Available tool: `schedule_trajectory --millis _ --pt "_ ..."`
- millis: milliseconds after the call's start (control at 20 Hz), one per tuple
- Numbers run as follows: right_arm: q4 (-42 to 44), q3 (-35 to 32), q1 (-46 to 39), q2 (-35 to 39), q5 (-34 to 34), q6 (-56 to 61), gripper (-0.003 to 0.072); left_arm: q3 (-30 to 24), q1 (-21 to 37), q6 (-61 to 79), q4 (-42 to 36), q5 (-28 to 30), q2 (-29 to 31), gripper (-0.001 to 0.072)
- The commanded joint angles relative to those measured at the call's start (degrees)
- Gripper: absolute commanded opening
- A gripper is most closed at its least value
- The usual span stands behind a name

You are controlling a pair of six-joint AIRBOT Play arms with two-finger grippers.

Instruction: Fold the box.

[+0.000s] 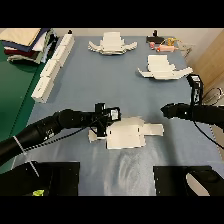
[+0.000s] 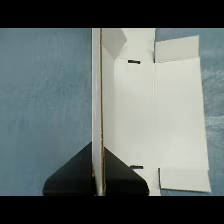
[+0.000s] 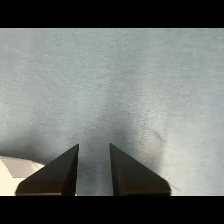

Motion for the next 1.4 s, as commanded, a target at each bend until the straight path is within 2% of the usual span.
schedule_trajectory --millis 0,350,600,950,1300,1350 --pt "0.96 -0.02 0.02 0.00 -0.22 0.00 0.0303 -2.40 -3.32 0.15 2.56 5.40 1.44 0.0007" --pt "2.19 -0.02 0.02 0.00 -0.20 -0.02 0.0302 -7.19 -5.14 -1.73 4.87 7.39 1.40 0.0007" --pt "2.60 -0.02 0.02 0.00 -0.24 -0.02 0.0302 -7.67 -5.14 -4.83 4.87 7.21 0.87 0.0008" --pt "2.89 -0.02 0.02 0.00 -0.37 -0.02 0.0302 -7.61 -5.14 -8.41 4.85 0.31 0.92 0.0009" --pt "3.39 -0.02 0.02 0.00 -0.63 -0.02 0.0294 -7.41 -5.14 -9.35 4.66 0.15 0.90 0.0010" --pt "3.52 -0.02 0.02 0.00 -1.14 -0.04 0.0258 -7.37 -5.14 -9.35 4.66 0.42 0.92 0.0011"
